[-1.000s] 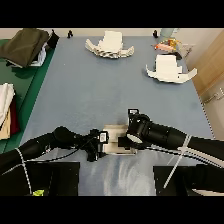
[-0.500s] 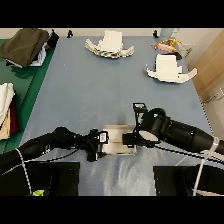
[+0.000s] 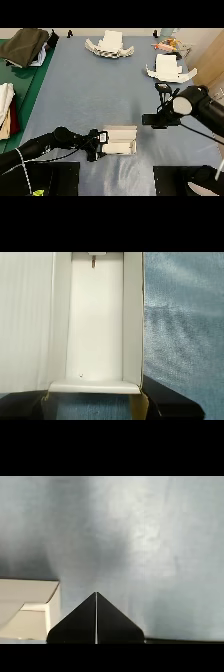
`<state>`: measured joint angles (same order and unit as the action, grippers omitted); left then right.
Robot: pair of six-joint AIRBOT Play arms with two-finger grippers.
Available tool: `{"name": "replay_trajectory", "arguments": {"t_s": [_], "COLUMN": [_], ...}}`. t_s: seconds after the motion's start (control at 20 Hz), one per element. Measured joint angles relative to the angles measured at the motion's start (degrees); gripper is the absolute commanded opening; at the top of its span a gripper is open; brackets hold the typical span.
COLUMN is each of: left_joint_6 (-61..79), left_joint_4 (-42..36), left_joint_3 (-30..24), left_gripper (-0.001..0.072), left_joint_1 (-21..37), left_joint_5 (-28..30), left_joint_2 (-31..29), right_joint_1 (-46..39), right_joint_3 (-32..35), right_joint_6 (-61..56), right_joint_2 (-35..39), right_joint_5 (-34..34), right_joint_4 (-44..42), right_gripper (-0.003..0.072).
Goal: Fold the box.
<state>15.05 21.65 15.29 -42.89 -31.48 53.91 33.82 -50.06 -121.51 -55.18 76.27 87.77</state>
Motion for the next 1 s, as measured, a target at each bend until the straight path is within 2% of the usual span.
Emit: {"name": "replay_trajectory", "arguments": {"t_s": [0.1,0.3,0.4,0.55,0.8,1.0], "left_joint_6": [0.0,0.0,0.0,0.0,0.0,0.0], "left_joint_4": [0.0,0.0,0.0,0.0,0.0,0.0], "left_joint_3": [0.0,0.0,0.0,0.0,0.0,0.0], "left_gripper": [0.0509,0.0509,0.0509,0.0509,0.0509,0.0509], "left_joint_1": [0.0,0.0,0.0,0.0,0.0,0.0], "left_joint_5": [0.0,0.0,0.0,0.0,0.0,0.0], "left_joint_2": [0.0,0.0,0.0,0.0,0.0,0.0], "right_joint_1": [-7.8,-20.1,-23.0,-23.1,-18.4,-13.1], "right_joint_3": [0.0,0.0,0.0,0.0,0.0,0.1], "right_joint_6": [9.9,30.2,37.5,46.4,56.4,61.5], "right_joint_2": [-3.0,-12.1,-17.0,-23.3,-26.6,-23.7], "right_joint_5": [-1.4,-2.7,-2.7,-0.2,3.7,5.1], "right_joint_4": [-7.7,-28.5,-37.8,-47.7,-53.6,-50.7], "right_gripper": [0.0004,0.0004,0.0005,0.0005,0.0005,0.0006]}}
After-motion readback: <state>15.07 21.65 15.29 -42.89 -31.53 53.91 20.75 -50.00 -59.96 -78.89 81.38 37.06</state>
